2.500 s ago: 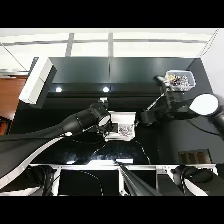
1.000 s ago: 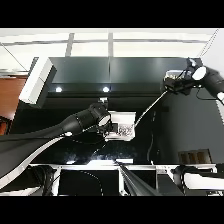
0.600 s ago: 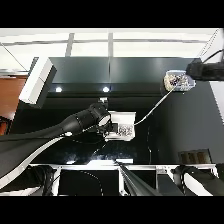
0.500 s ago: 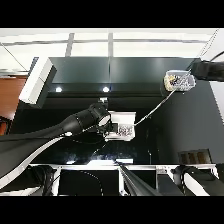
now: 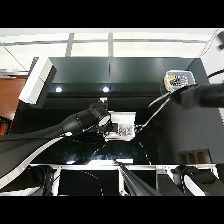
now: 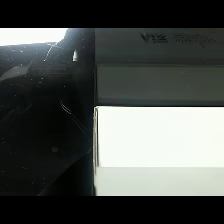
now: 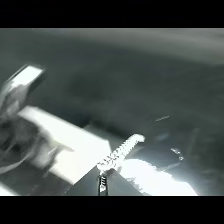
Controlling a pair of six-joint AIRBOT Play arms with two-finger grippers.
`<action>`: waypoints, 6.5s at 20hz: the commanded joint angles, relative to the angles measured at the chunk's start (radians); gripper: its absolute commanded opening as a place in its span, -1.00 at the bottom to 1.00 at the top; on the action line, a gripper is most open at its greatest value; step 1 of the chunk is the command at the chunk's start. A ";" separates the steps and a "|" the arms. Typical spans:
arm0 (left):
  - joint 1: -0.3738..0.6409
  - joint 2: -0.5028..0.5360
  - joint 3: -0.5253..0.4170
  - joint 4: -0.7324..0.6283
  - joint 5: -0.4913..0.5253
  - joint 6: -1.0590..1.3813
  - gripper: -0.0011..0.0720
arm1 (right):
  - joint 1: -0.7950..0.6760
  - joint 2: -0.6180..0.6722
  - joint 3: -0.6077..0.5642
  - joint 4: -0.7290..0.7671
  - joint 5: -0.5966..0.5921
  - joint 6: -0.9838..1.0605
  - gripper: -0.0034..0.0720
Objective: Fold the box and place the chain.
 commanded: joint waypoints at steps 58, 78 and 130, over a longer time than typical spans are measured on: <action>0.000 0.000 0.001 0.000 0.001 0.000 -0.88 | 0.117 -0.305 -0.710 0.293 -0.662 -1.540 -0.89; 0.000 0.000 0.001 0.000 0.001 0.000 -0.88 | 0.249 -0.024 -0.444 0.390 -0.341 -0.496 -0.89; 0.551 0.154 -0.430 -0.919 0.129 2.624 0.98 | 0.011 0.029 -0.428 0.181 -0.183 -0.279 0.52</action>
